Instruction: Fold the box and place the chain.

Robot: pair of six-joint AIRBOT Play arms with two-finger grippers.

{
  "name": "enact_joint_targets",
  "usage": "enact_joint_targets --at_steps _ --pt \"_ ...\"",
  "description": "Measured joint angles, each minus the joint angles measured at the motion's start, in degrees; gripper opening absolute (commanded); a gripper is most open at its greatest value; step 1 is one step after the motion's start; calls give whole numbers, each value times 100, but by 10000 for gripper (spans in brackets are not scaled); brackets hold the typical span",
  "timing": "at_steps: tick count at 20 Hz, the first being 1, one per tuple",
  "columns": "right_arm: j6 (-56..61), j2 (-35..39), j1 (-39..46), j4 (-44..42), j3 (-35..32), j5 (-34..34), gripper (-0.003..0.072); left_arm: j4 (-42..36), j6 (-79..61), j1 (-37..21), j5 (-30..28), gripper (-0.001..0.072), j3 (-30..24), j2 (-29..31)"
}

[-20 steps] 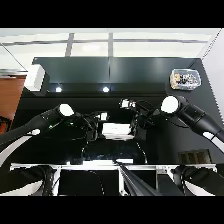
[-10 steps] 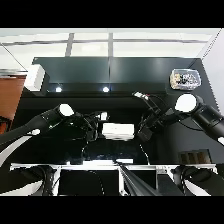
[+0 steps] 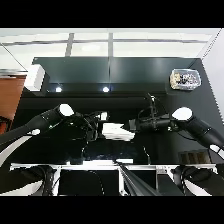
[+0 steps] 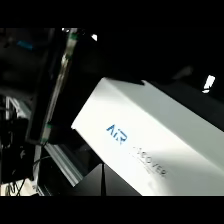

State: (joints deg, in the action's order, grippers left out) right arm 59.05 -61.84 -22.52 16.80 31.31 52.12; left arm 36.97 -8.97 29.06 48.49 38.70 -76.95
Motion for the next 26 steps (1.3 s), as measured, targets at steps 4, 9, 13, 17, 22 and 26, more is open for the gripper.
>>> enact_joint_targets --at_steps 4,9,13,17,22,26 --pt "105 -151 -111 -151 -229 -317 13 0 0 0 -2 354 0 0" --pt "219 -299 -157 -44 -308 -468 13 2 -11 0 -2 355 0 0" --pt "251 -352 -162 57 -319 -555 13 2 -7 0 -4 354 0 0" --pt "256 -365 -162 127 -323 -636 14 0 -2 0 -4 355 0 0" --pt "271 -369 -164 199 -323 -723 13 -133 4 0 -2 355 -2 -2" --pt "264 -369 -149 260 -321 -769 13 -323 13 0 -22 355 -4 -2"
